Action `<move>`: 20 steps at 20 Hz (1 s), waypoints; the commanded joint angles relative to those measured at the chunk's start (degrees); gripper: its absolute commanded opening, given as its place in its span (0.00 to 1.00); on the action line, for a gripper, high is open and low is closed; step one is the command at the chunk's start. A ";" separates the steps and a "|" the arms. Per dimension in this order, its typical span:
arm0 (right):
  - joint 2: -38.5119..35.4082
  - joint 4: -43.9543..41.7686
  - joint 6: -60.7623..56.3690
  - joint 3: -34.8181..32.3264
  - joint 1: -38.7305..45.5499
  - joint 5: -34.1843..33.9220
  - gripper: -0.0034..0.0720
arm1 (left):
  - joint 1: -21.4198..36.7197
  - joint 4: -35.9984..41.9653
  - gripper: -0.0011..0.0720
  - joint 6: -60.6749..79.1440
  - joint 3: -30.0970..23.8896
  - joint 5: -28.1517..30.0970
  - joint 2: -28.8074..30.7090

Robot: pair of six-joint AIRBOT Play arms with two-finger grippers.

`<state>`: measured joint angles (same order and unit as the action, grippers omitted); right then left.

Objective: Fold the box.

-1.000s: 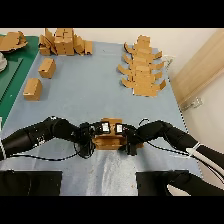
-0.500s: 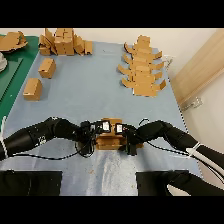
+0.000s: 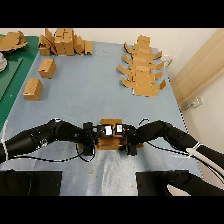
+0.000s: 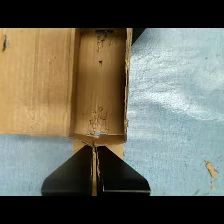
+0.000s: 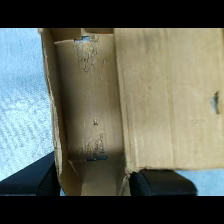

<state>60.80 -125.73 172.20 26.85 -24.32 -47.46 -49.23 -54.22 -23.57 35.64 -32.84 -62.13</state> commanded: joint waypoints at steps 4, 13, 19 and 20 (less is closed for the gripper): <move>-0.04 -0.04 -0.11 -0.02 -0.02 0.02 0.53 | -0.44 0.42 0.04 0.22 0.02 4.13 -1.64; -0.04 -0.04 -0.09 -0.02 -0.02 0.02 0.53 | -0.44 1.70 0.04 0.13 0.68 5.75 -1.70; -0.04 -0.04 -0.09 -0.02 -0.02 0.02 0.53 | -0.44 2.05 0.49 -0.20 0.66 4.55 -1.70; -0.04 -0.04 -0.09 -0.02 -0.02 0.02 0.53 | -0.44 2.84 0.58 -0.48 0.66 4.28 -1.70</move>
